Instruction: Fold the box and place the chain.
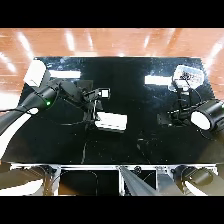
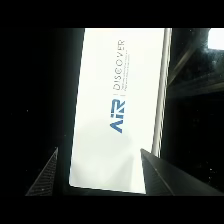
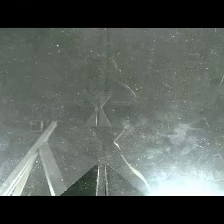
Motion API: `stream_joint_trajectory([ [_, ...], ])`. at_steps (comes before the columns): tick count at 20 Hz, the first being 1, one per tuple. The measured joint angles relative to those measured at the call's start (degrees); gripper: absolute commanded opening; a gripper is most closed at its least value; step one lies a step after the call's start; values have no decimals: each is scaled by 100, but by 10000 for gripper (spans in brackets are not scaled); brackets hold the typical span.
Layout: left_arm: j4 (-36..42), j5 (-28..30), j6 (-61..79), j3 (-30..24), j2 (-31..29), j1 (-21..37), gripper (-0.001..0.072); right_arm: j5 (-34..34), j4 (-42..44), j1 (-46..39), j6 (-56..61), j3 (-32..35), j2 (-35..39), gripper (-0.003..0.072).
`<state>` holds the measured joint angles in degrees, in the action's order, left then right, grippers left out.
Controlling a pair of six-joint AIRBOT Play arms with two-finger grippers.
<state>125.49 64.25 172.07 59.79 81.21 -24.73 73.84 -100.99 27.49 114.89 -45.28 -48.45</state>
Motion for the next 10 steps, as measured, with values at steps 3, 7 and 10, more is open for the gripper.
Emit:
stream_joint_trajectory([
  [3,9,-26,0,-13,26,-22,637,-2,-13,0,20,0,0,69],
  [7,31,-28,0,-20,37,-68,637,-2,-48,2,22,0,0,69],
  [10,44,-11,0,-20,37,-79,637,-2,-61,0,22,0,0,69],
])
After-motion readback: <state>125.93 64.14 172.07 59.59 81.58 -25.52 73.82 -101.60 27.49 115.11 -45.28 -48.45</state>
